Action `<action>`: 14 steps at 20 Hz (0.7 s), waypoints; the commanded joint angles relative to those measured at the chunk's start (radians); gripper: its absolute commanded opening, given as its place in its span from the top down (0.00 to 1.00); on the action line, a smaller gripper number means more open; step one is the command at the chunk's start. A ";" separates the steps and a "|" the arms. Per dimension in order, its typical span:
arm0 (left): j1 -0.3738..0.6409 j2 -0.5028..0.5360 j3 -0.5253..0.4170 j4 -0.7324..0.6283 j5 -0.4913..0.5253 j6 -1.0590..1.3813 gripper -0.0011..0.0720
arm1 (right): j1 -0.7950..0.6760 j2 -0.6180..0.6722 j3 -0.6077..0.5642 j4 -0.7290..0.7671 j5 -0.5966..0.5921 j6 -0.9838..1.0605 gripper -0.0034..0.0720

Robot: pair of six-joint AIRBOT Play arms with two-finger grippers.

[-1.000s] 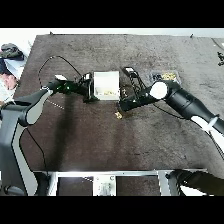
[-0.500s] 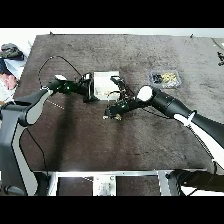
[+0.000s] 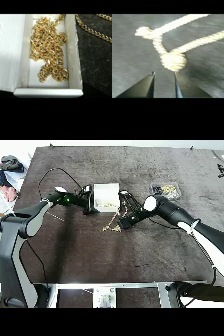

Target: Fold the box and place the chain.

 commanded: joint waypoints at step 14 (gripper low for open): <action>0.000 0.000 0.001 0.000 0.000 0.000 0.25 | -0.028 -0.077 0.000 0.088 -0.047 -0.270 0.71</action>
